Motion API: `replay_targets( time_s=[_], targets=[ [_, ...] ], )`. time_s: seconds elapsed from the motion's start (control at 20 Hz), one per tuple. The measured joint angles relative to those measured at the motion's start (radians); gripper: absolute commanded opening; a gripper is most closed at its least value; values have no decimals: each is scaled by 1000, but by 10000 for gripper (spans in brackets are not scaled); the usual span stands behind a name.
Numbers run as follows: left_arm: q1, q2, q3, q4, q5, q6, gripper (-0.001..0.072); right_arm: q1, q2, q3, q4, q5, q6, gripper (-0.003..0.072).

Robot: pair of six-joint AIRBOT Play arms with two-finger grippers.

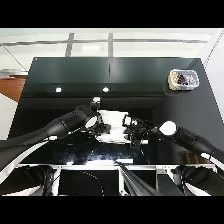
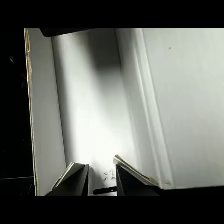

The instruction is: Fold the box and place the chain.

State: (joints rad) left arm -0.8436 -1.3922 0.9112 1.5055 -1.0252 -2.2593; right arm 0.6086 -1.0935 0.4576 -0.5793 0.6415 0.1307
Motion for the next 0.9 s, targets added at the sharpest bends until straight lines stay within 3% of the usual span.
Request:
replay_targets(
  time_s=[0.05, 0.1, 0.15, 0.25, 0.3, 0.35, 0.4, 0.45, 0.5, 0.55, 0.7, 0.9],
  targets=[
    [0, 0, 0, 0, 0, 1, 32, 1, -2, 0, 1, -3, 0, 236],
    [0, 0, 0, 0, 0, 1, 32, 2, -3, 0, 3, -6, 0, 354],
    [0, 0, 0, 0, 0, 1, 32, 3, -5, 0, 4, -7, 0, 353],
    [0, 0, 0, 0, 0, 0, 32, 3, -6, 0, 3, -10, 0, 258],
    [0, 0, 0, 0, 0, 0, 32, 3, -6, 0, 2, -14, 0, 275],
    [0, 0, 0, 0, 0, 0, 32, 4, -7, 0, 3, -16, 0, 422],
    [0, 0, 0, 0, 0, -1, 32, 4, -7, 0, 3, -16, 0, 396],
    [0, 0, 0, 0, 0, -2, 32, 4, -7, 0, 3, -18, 0, 186],
    [0, 0, 0, 0, 0, -2, 32, 4, -7, 0, 1, -27, 0, 177],
    [0, 0, 0, 0, 0, -2, 32, 2, -6, 0, 1, -29, 1, 41],
    [0, 1, 0, 0, -2, 0, 30, -33, 23, 9, -35, -2, 90, 46],
    [0, 1, 10, 12, -7, -10, 30, -192, 106, 27, -189, 160, 427, 46]
  ],
)
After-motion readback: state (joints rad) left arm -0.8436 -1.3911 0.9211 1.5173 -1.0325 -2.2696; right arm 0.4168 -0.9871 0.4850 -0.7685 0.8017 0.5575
